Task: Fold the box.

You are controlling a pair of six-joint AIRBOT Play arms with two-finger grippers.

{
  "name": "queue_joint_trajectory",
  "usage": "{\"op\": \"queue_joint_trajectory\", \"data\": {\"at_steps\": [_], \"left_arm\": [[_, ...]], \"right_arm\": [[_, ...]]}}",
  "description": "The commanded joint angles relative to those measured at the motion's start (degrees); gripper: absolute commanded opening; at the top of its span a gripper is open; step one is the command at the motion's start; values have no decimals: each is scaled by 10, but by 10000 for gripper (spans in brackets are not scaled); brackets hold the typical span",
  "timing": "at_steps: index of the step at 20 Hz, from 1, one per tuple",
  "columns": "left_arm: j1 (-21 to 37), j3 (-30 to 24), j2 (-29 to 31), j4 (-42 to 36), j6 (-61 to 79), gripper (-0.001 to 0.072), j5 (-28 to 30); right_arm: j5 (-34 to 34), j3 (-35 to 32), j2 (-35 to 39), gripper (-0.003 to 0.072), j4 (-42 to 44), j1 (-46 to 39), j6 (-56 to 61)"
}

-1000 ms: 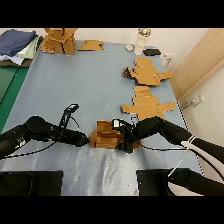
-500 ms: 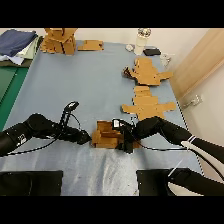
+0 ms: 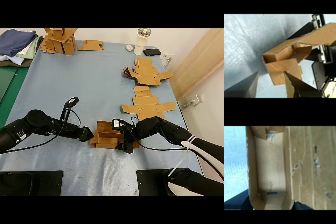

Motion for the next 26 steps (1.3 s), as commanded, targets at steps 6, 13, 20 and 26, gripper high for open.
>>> {"op": "queue_joint_trajectory", "data": {"at_steps": [6, 13, 20, 26], "left_arm": [[0, 3, -3, -26, 0, 517, 8], [0, 3, -23, -39, 0, 555, -1], [0, 3, -28, -74, -14, 556, -7], [-68, 23, -36, 83, -166, 555, 29]], "right_arm": [[0, 0, 0, 516, 0, 0, 0], [0, 0, 0, 516, 0, 0, 0], [0, 0, 0, 516, 0, 0, 0], [0, 0, 0, 516, 0, 0, 0]]}}
